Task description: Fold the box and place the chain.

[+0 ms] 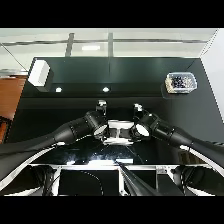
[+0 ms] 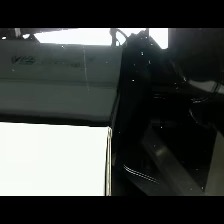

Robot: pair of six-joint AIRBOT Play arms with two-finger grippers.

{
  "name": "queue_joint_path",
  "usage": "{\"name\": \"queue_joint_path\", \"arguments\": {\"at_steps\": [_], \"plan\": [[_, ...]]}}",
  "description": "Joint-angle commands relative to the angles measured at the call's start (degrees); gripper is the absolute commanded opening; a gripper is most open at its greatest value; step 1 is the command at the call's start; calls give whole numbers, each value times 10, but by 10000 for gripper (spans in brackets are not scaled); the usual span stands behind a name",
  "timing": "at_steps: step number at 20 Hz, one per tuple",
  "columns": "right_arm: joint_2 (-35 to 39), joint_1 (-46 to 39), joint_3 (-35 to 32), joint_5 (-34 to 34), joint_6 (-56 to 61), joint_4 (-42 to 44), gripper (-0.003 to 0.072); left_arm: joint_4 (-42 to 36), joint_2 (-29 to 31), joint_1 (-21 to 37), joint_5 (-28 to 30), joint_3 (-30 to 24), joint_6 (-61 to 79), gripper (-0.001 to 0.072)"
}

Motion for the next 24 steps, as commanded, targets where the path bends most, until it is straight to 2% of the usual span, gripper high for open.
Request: {"name": "queue_joint_path", "arguments": {"at_steps": [1, 3, 4, 5, 8, 13, 16, 19, 21, 24], "plan": [[-1, 0, 0, -1, 0, 0, 12, 0, 0, 0, 0, 0, 0, 29], [-1, 0, 0, -1, 0, 0, 32, 0, 0, 0, 0, 0, 0, 29], [1, 0, 0, 0, 0, 0, 239, 0, 0, 0, 0, 0, 0, 29], [6, 0, 0, 5, -3, -1, 316, 0, 0, 0, 0, 0, 0, 30], [45, 0, 0, 32, -35, -14, 316, 0, 0, 0, 0, 0, 0, 29], [204, -12, 0, 128, -101, -57, 313, 0, 0, 0, 0, 0, 0, 29], [304, -57, 0, 160, -114, -173, 312, 0, 0, 0, -1, 0, 0, 29], [325, -151, -6, 198, -132, -338, 311, 0, 0, 0, -1, 0, 0, 30], [316, -245, -32, 131, -150, -388, 311, 0, 0, 0, -1, 0, 0, 29], [265, -401, -73, -14, -148, -370, 311, 0, 0, 0, -1, 0, 0, 29]]}}
